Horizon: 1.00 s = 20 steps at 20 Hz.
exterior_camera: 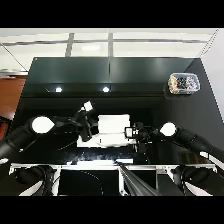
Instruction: Fold the box and place the chain.
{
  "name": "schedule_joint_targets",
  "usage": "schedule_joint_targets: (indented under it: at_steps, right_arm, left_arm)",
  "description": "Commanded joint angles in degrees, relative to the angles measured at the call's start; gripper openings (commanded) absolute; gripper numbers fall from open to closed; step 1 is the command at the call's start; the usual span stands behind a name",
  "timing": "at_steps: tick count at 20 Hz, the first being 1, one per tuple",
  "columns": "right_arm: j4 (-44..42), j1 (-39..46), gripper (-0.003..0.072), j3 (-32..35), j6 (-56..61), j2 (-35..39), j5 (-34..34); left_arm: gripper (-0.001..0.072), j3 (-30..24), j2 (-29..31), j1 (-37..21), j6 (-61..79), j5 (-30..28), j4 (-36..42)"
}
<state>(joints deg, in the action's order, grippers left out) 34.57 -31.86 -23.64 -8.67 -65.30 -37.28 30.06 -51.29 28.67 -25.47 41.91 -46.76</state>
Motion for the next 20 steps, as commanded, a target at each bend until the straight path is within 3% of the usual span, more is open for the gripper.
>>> schedule_joint_targets:
  at_steps: [1,2,4,8,12,15,16,18,20]
  right_arm:
    - [0.0,-0.1,0.0476,0.0,0.1,0.0,0.0]
    - [0.0,-0.1,0.0476,0.0,0.1,0.0,0.0]
    - [0.0,-0.1,0.0476,0.0,0.1,0.0,0.0]
    - [0.0,-0.1,0.0475,0.0,0.1,0.0,0.0]
    - [0.0,-0.1,0.0474,0.0,0.1,0.0,0.0]
    - [0.0,-0.1,0.0473,0.0,0.1,0.0,0.0]
    - [0.0,-0.1,0.0414,0.0,0.1,0.0,0.0]
    - [0.0,-0.1,0.0209,0.0,0.1,0.0,0.0]
    - [0.0,-0.1,0.0201,0.0,0.1,0.0,0.0]
  left_arm:
    - [0.0534,-0.3,3.2,-4.3,-0.4,16.8,-4.7]
    - [0.0697,-0.8,3.0,-3.8,-0.5,18.0,-6.3]
    - [0.0697,-1.9,2.6,-3.0,-0.4,17.7,-7.0]
    - [0.0696,-4.3,0.2,0.3,1.7,8.8,-6.6]
    - [0.0695,-4.7,-3.9,5.9,11.3,7.3,-6.7]
    - [0.0695,-4.7,-6.6,8.1,13.1,1.8,-6.9]
    - [0.0696,-4.7,-7.3,8.2,13.1,0.0,-6.7]
    - [0.0695,-4.7,-8.3,8.2,13.1,-1.5,-6.8]
    - [0.0695,-4.7,-8.5,8.2,13.1,-1.5,-6.8]
